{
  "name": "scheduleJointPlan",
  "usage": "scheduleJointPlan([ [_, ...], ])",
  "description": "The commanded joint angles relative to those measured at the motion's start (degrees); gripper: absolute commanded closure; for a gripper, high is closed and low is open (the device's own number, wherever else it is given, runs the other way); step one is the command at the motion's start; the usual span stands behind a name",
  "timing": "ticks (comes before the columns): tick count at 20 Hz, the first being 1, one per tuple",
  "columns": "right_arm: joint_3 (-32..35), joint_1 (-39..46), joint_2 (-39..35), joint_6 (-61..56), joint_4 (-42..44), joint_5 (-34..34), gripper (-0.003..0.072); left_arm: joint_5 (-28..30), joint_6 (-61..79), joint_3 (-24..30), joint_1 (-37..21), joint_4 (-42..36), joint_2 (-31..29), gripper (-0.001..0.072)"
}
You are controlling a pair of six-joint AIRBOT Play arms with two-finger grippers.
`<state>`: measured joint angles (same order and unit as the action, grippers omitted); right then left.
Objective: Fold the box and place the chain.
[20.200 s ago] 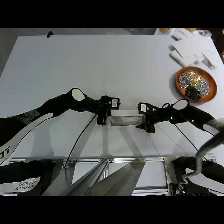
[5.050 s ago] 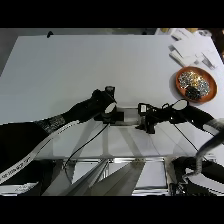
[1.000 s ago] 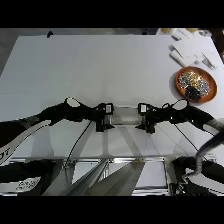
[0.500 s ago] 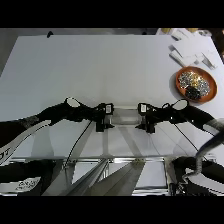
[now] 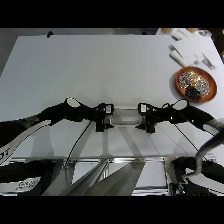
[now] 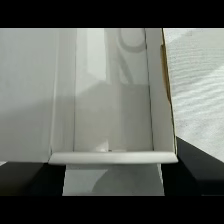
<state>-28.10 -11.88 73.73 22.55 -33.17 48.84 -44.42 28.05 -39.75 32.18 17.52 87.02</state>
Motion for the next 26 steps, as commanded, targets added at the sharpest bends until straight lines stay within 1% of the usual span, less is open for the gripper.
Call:
scheduleJointPlan([
  [1, 0.0, 0.0, 0.0, 0.0, 0.0, 0.0, 0.0343, 0.0, 0.0, 0.0, 0.0, 0.1, 0.0, 0.0599],
  [5, 0.0, 0.0, 0.0, 0.0, 0.2, 1.4, 0.0343, 0.0, 0.0, 0.0, 0.0, 0.1, 0.0, 0.0599],
  [11, 0.0, 0.0, 0.0, 0.0, 0.2, 0.5, 0.0342, 0.0, 0.0, 0.0, 0.0, 0.1, 0.0, 0.0599],
  [12, 0.0, 0.0, 0.0, 0.0, 0.2, 0.4, 0.0312, 0.0, 0.0, 0.0, 0.0, 0.1, 0.0, 0.0599],
  [13, 0.0, 0.0, 0.0, 0.0, 0.0, -0.3, 0.0132, 0.0, 0.0, 0.0, 0.0, 0.1, 0.0, 0.0599],
  [14, 0.0, 0.0, 0.0, 0.0, -0.2, -1.9, -0.0018, 0.0, 0.0, 0.0, 0.0, 0.1, 0.0, 0.0599],
  [16, 0.0, 0.0, -0.8, -0.5, -1.7, -2.3, -0.0017, 0.0, 0.0, 0.0, 0.0, 0.1, 0.0, 0.0599],
  [18, 0.0, 0.0, -3.1, -4.3, -4.0, -2.1, -0.0017, 0.0, 0.0, 0.0, 0.0, 0.1, 0.0, 0.0599],
  [21, 0.0, 0.0, -7.3, -9.4, -10.1, -2.1, -0.0014, 0.0, 0.0, 0.0, 0.0, 0.1, 0.0, 0.0599],
  [24, 0.0, 0.0, -10.8, -21.9, -19.6, 0.2, -0.0005, 0.0, 0.0, 0.0, 0.0, 0.1, 0.0, 0.0599],
  [26, 0.0, 0.0, -14.0, -26.3, -24.1, 2.9, 0.0083, 0.0, 0.0, 0.0, 0.0, 0.1, 0.0, 0.0599],
])
